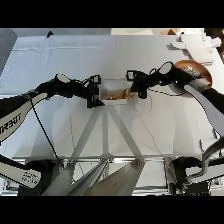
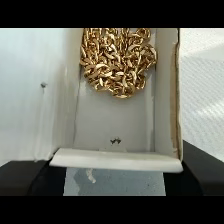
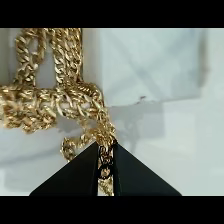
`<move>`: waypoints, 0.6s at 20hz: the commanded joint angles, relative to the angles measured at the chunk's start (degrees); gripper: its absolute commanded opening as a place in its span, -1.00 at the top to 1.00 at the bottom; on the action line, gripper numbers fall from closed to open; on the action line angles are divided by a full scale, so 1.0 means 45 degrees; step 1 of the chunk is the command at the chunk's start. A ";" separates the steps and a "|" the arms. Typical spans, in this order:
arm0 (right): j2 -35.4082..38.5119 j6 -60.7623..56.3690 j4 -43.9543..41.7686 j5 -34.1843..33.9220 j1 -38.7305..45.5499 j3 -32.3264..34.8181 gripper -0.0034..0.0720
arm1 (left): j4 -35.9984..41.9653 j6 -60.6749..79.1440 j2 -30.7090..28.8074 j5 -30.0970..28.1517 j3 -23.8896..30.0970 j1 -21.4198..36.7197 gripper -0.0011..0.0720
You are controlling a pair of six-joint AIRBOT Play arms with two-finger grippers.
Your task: Fold the box and place the chain.
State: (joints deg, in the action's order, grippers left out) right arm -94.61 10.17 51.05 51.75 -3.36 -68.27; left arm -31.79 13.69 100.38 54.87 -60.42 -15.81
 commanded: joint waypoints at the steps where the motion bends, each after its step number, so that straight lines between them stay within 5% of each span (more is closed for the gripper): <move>1: 0.0869 -0.0646 0.0389 0.1404 -0.0039 -0.0005 0.88 | -0.0005 0.0000 0.0010 -0.0005 0.0000 0.0000 0.66; 5: 0.1933 -0.1302 0.0364 0.2739 -0.0500 -0.0010 0.88 | 0.0000 0.0000 0.0010 -0.0005 0.0000 0.0000 0.66; 12: 0.2492 -0.1972 -0.1394 0.1496 -0.1991 -0.0010 0.88 | -0.0005 0.0000 0.0010 -0.0005 0.0000 0.0000 0.66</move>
State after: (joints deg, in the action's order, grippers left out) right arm -84.14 2.42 49.52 61.32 -9.63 -68.27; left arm -31.79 13.69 100.38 54.87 -60.42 -15.81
